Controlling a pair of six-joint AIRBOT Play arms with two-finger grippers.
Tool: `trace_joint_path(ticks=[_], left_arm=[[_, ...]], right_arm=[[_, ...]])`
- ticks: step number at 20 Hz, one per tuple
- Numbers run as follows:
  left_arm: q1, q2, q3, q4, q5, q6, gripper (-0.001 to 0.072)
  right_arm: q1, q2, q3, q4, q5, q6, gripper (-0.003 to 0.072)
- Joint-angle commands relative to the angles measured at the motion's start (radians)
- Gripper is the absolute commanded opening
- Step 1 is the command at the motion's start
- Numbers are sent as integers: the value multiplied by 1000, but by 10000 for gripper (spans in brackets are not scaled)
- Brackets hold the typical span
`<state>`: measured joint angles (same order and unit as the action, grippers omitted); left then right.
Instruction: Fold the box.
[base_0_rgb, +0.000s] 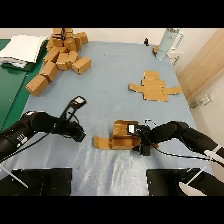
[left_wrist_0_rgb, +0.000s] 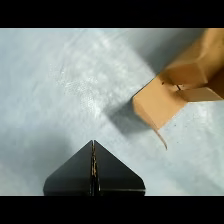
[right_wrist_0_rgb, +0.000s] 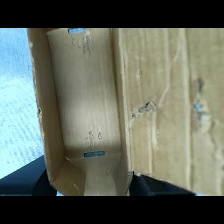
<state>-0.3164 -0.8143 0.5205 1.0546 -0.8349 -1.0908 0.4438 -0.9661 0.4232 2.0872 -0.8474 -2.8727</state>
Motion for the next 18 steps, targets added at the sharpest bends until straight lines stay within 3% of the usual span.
trace_joint_path(ticks=[1,8,18], left_arm=[[96,-47,-50,-185,-64,-35,14],[-68,-233,-56,-412,58,91,13],[-189,-327,-21,-472,159,142,14]], right_arm=[[0,0,0,0,0,0,500],[0,0,0,-1,0,0,500],[0,0,0,-1,0,0,499]])
